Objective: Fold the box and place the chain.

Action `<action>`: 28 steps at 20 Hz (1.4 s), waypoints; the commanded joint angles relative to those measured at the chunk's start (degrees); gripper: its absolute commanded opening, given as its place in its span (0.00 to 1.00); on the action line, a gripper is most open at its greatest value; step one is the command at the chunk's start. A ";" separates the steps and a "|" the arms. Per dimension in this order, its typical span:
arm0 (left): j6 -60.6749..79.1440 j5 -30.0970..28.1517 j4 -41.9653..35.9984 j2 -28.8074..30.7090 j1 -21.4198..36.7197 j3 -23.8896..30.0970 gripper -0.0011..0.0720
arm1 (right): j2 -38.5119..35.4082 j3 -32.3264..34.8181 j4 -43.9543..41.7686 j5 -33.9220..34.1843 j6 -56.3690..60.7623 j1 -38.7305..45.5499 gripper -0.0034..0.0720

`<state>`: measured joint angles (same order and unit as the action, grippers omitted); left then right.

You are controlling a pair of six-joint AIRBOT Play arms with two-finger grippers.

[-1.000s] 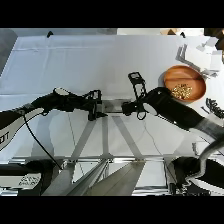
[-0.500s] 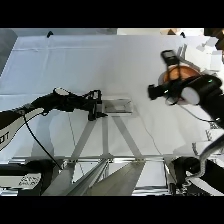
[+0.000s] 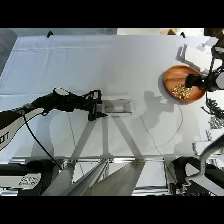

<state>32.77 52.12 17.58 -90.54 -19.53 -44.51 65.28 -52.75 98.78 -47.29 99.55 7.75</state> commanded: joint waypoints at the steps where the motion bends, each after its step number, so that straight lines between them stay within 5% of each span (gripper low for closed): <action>1: 0.02 -0.02 0.02 0.02 0.02 -0.04 0.55 | 7.10 -2.21 -1.81 1.60 -4.13 3.28 0.90; 8: 0.02 -0.02 0.02 0.02 0.02 -0.04 0.55 | 19.17 -6.75 -7.65 -0.81 -3.78 3.28 0.89; 10: 0.02 -0.04 0.02 0.02 0.02 -0.04 0.55 | 21.35 -6.75 -8.61 -1.11 -3.85 3.28 0.81; 14: 0.02 -0.04 0.02 0.02 0.02 -0.04 0.55 | 22.34 -6.75 -8.85 -1.16 -3.85 3.28 0.46; 16: 0.02 -0.02 0.02 0.02 0.02 -0.04 0.55 | 22.27 -6.78 -8.83 -1.68 -3.85 3.28 0.06; 21: 0.02 -0.04 0.02 0.02 0.02 -0.04 0.55 | 17.40 -6.78 -7.63 -4.55 -4.37 3.26 0.06; 28: 0.02 -0.04 0.02 0.02 0.04 -0.04 0.55 | 0.07 -6.75 -7.56 -14.16 -16.59 0.76 0.06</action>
<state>32.77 52.10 17.58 -90.54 -19.53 -44.51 71.92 -59.51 91.31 -56.10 88.36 9.96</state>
